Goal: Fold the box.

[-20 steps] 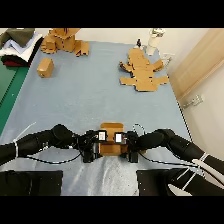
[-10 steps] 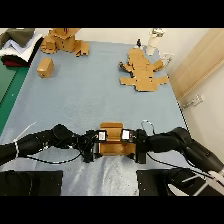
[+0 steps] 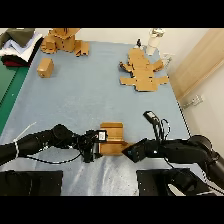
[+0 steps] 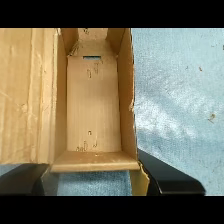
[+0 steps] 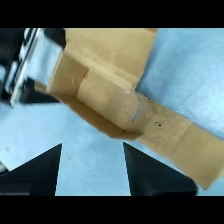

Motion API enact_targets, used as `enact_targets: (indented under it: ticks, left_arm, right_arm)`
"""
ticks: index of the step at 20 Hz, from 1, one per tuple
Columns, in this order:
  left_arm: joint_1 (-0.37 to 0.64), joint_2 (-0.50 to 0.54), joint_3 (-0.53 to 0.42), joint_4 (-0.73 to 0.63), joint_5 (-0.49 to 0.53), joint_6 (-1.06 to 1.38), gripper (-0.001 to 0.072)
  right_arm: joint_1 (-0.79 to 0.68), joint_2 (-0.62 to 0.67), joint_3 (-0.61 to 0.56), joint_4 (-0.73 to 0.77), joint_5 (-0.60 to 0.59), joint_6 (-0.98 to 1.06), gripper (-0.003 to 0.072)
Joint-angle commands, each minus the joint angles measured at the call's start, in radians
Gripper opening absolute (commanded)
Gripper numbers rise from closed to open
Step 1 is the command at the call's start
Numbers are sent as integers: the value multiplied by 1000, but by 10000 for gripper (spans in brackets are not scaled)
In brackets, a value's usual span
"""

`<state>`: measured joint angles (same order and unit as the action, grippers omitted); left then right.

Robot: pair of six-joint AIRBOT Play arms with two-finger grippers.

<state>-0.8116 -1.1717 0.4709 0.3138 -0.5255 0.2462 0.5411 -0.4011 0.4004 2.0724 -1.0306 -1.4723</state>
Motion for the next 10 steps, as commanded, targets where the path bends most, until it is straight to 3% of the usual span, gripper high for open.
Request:
enact_targets:
  ticks: [1,2,3,4,6,10]
  left_arm:
    - [1,0,0,0,-1,0,477]
    - [1,0,0,0,0,0,478]
    - [1,0,0,0,1,0,477]
    - [1,0,0,0,0,0,477]
    - [1,0,0,0,0,0,478]
    - [1,0,0,0,0,0,477]
  right_arm:
    - [1,-59,5,81,147,230,536]
    - [1,-101,19,101,170,232,262]
    - [0,-148,39,93,211,232,131]
    - [-1,-198,59,89,243,216,131]
    - [-6,-322,114,90,243,139,5]
    - [-68,-584,253,77,235,2,1]
